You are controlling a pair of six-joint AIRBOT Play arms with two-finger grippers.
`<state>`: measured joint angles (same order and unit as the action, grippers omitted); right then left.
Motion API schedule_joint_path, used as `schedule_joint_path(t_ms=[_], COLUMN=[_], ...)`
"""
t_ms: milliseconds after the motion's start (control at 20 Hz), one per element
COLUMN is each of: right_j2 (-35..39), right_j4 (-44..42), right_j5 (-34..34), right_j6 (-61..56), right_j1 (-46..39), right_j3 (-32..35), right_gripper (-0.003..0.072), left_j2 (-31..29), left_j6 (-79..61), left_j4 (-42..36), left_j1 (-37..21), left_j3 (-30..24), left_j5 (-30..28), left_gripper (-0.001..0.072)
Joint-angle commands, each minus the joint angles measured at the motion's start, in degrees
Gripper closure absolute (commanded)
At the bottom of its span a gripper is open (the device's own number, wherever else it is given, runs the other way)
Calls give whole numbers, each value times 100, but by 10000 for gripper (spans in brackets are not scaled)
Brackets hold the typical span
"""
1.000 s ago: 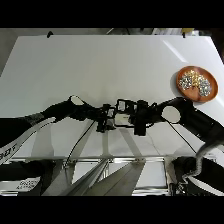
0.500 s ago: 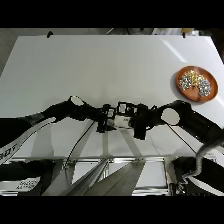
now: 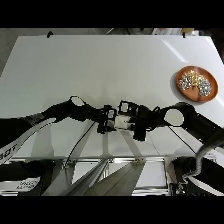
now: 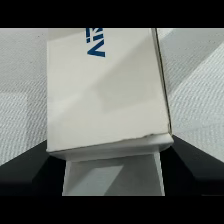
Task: Fold the box and place the chain.
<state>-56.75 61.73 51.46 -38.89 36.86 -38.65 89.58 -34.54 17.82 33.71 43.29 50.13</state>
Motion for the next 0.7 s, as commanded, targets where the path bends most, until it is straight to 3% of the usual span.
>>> schedule_joint_path(t_ms=[0, 50, 650], right_j2=[39, 31, -234], right_j4=[-98, -92, -98], right_j5=[-7, -7, 249], right_j6=[-2, -2, -24], right_j1=[2, -9, -282], right_j3=[2, 2, 46], right_gripper=[567, 667, 672], left_j2=[-2, -2, -2], left_j6=[11, 11, 11], left_j4=[-4, -4, -4], left_j1=[-4, -4, -4], left_j3=[4, 4, 4], left_j5=[-37, -35, -15], left_gripper=[540, 540, 540])
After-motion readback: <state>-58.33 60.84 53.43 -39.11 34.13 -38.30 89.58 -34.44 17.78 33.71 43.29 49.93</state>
